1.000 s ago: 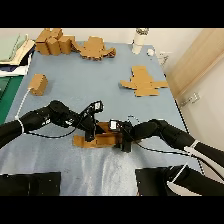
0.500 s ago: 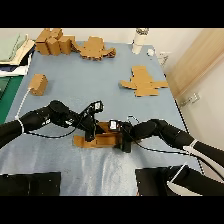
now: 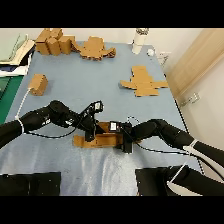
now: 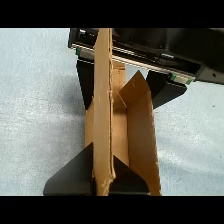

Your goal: Fold the box.

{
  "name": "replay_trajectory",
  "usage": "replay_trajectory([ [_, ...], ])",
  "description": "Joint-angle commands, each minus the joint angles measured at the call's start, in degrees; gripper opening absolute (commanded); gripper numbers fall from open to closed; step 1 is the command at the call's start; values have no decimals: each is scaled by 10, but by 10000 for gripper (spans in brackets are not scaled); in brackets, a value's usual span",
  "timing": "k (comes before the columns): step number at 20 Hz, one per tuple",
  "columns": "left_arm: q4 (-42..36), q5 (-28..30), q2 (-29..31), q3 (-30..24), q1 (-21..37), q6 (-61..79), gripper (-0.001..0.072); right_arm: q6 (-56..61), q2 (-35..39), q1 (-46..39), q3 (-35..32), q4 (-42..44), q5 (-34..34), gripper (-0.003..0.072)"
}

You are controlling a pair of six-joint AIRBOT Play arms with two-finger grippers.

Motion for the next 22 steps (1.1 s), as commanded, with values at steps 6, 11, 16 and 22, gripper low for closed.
replay_trajectory([
  [6,0,0,0,0,0,0,14,0,-20,3,0,-7,4,506],
  [11,0,0,0,0,0,0,14,0,-20,3,0,-7,4,506],
  [16,0,0,0,0,0,0,13,0,-20,3,0,-7,4,506],
  [22,0,0,0,0,0,0,14,0,-20,3,0,-7,0,506],
])
